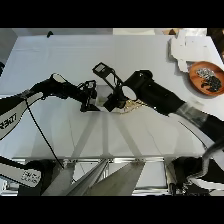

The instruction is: Fold the box and place the chain.

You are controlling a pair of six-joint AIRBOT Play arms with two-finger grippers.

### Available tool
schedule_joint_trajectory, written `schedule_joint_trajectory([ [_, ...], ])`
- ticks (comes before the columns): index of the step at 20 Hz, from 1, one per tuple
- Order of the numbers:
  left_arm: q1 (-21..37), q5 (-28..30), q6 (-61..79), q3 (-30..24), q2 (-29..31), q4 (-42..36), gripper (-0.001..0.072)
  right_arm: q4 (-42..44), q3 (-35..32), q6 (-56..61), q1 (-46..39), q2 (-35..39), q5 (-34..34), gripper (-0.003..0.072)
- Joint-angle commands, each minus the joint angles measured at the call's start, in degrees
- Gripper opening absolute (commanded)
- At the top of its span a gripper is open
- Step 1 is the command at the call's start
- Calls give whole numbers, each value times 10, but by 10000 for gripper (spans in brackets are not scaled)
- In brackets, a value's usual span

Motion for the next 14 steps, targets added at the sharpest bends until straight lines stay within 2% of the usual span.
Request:
schedule_joint_trajectory([
  [1,0,0,0,0,0,0,331,-16,0,3,2,-59,-8,10],
  [7,0,0,0,0,0,0,331,-15,0,2,2,-90,-15,16],
  [8,0,0,0,0,0,0,331,-15,0,2,2,-90,-14,97],
  [9,0,0,0,0,0,0,331,-15,0,2,2,-89,-14,266],
  [10,0,0,0,0,0,0,331,-14,0,2,2,-85,-15,311],
  [14,0,0,0,0,0,0,331,-14,0,0,2,-33,-26,311],
])
